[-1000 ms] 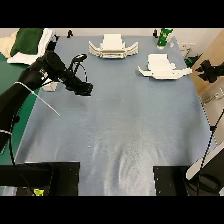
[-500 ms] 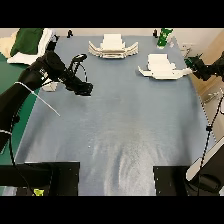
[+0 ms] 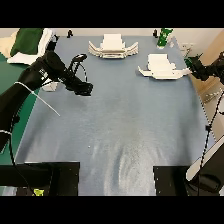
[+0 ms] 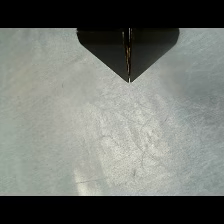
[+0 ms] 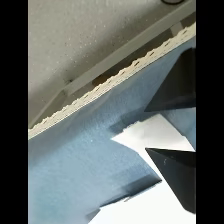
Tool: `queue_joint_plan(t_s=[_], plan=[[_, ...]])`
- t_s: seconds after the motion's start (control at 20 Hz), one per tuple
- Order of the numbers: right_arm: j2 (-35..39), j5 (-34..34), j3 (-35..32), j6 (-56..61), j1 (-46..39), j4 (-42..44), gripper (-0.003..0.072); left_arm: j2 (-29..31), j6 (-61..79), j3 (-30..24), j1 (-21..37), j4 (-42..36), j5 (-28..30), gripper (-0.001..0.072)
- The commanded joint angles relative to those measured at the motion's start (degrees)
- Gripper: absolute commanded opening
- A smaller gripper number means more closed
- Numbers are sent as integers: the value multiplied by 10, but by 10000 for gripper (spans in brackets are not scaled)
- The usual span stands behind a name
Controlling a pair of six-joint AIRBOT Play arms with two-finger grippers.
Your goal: Fold the box.
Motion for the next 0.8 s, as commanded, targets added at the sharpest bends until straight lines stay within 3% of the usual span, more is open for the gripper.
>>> queue_joint_plan(t_s=[0.0, 0.05, 0.15, 0.35, 0.4, 0.6, 0.7, 0.75], plan=[[0, -19, 8, -21, 1, 21, 345, 0, 0, 0, 0, 0, 0, 12], [0, -30, 11, -28, 1, 30, 335, 0, 0, 0, 0, 0, 0, 12], [5, -50, 16, -71, 1, 52, 232, 0, 0, 0, 0, 0, 0, 12], [20, -92, 16, -92, 1, 62, 207, 0, 0, 0, 0, 0, 0, 12], [23, -107, 16, -105, 1, 66, 120, 0, 0, 0, 0, 0, 0, 12], [38, -148, 16, -134, 12, 92, 88, 0, 0, 0, 0, 0, 0, 12], [45, -161, 16, -134, 19, 95, 0, 0, 0, 0, 0, 0, 0, 13], [49, -174, 15, -134, 23, 95, -1, 0, 0, 0, 0, 0, 0, 12]])
